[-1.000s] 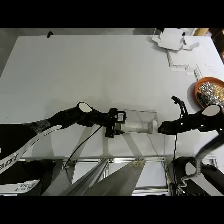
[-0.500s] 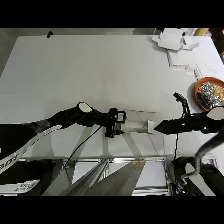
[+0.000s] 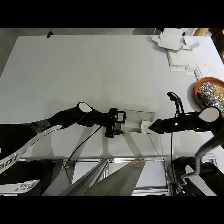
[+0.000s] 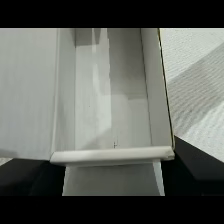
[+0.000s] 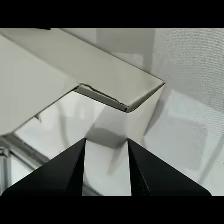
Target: Fold the box and place the chain.
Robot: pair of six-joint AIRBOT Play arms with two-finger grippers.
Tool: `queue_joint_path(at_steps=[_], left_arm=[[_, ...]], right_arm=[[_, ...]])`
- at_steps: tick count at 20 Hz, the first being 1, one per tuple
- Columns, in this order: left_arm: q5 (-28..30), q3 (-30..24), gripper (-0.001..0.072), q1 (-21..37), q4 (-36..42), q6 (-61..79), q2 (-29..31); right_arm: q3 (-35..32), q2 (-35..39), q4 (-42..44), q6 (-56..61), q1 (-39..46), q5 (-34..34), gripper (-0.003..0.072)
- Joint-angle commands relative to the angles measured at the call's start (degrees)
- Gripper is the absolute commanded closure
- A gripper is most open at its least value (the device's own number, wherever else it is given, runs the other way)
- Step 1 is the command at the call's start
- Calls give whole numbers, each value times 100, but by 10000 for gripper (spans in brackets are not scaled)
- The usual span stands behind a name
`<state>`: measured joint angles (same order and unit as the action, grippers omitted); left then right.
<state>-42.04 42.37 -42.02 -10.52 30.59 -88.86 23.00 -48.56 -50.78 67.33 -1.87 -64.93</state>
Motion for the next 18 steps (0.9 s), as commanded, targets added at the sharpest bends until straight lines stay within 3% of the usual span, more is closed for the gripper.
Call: queue_joint_path(at_steps=[1, 3, 12, 18], left_arm=[[0, 2, 368, 2, 0, 2, 2], [0, 2, 368, 2, 0, 0, 2], [2, 2, 368, 2, 0, 2, 2], [0, 2, 368, 2, 0, 2, 2]], right_arm=[[96, 4, -704, 1298, -627, 518, 383], [243, 2, -1084, 2000, -970, 721, 325], [977, -1093, -2765, 5121, -2618, 861, 327], [1421, -1716, -3495, 6175, -3285, 544, 330]])
